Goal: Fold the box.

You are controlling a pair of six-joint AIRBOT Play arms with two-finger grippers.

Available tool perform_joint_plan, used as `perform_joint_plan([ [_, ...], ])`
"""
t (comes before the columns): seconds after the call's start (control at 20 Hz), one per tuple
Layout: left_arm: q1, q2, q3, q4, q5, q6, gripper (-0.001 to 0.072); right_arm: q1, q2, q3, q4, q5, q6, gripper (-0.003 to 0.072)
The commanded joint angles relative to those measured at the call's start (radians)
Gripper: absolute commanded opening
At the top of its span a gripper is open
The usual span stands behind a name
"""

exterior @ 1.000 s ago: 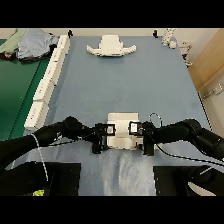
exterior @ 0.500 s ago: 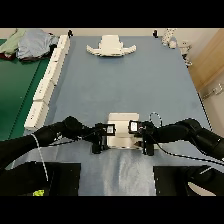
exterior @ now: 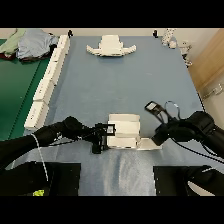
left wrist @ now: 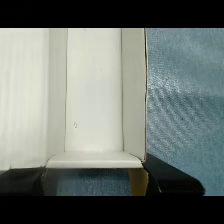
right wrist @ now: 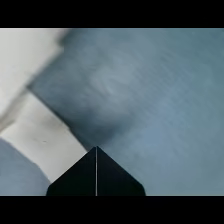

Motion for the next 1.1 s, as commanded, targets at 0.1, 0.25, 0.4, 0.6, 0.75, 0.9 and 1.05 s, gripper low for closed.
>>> perform_joint_plan([
  [0.1, 0.0, 0.0, 0.001, 0.0, 0.001, 0.0, 0.0451, -0.223, 0.005, 0.008, -0.188, -0.235, 0.566, 0.0005],
  [0.25, 0.0, 0.0, 0.001, 0.0, 0.001, 0.0, 0.0452, -0.369, -0.037, 0.007, 0.068, -0.204, 0.426, 0.0005],
  [0.4, 0.0, 0.0, 0.001, 0.0, 0.0, 0.0, 0.0451, -0.478, -0.09, -0.024, 0.272, -0.126, 0.287, 0.0002],
  [0.6, 0.0, 0.0, 0.001, 0.0, 0.001, 0.0, 0.0452, -0.631, -0.109, -0.075, 0.587, -0.086, 0.035, 0.0],
  [0.75, 0.0, 0.0, 0.001, 0.0, 0.001, 0.0, 0.0451, -0.703, -0.114, -0.13, 0.682, -0.086, -0.077, -0.0001],
  [0.9, 0.0, 0.0, 0.001, 0.0, 0.0, 0.0, 0.0451, -0.755, -0.135, -0.212, 0.86, -0.088, -0.206, -0.0001],
  [1.05, 0.0, 0.0, 0.001, 0.0, 0.001, 0.0, 0.0452, -0.755, -0.135, -0.249, 0.927, -0.096, -0.257, -0.0001],
])
